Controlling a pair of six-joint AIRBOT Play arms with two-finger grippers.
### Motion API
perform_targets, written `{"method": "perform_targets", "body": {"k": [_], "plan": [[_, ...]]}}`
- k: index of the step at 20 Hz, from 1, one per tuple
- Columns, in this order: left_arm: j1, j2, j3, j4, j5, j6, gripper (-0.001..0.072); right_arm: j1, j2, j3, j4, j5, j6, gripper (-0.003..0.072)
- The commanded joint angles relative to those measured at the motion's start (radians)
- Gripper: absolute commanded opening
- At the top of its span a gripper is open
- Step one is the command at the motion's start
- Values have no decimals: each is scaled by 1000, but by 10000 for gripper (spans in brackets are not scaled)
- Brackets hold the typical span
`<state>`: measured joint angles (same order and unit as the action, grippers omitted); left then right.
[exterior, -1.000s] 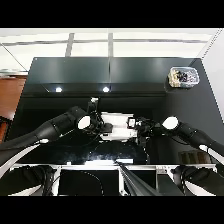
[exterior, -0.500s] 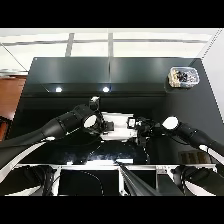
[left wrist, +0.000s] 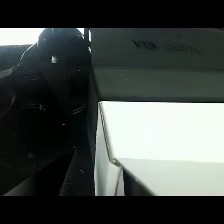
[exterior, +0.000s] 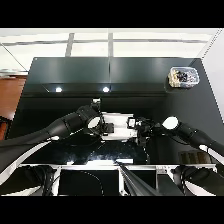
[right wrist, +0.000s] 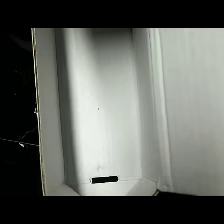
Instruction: Fold the box and place the chain.
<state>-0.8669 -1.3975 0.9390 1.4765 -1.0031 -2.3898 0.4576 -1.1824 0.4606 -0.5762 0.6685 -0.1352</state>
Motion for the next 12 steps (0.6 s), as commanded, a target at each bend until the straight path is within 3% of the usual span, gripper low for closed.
{"method": "perform_targets", "body": {"k": [1, 6, 7, 12], "plan": [[-2, -6, 3, 5, 0, 0, 329, 0, 0, 0, 0, 0, 0, 467], [-2, -28, 43, 20, -9, 9, 326, 0, 0, 0, 0, 0, 0, 467], [-2, -29, 44, 29, -25, 9, 261, 0, 0, 0, 0, 0, 0, 467], [-6, -45, 44, 31, -50, 7, 236, 0, 0, 0, 0, 0, 0, 467]]}}
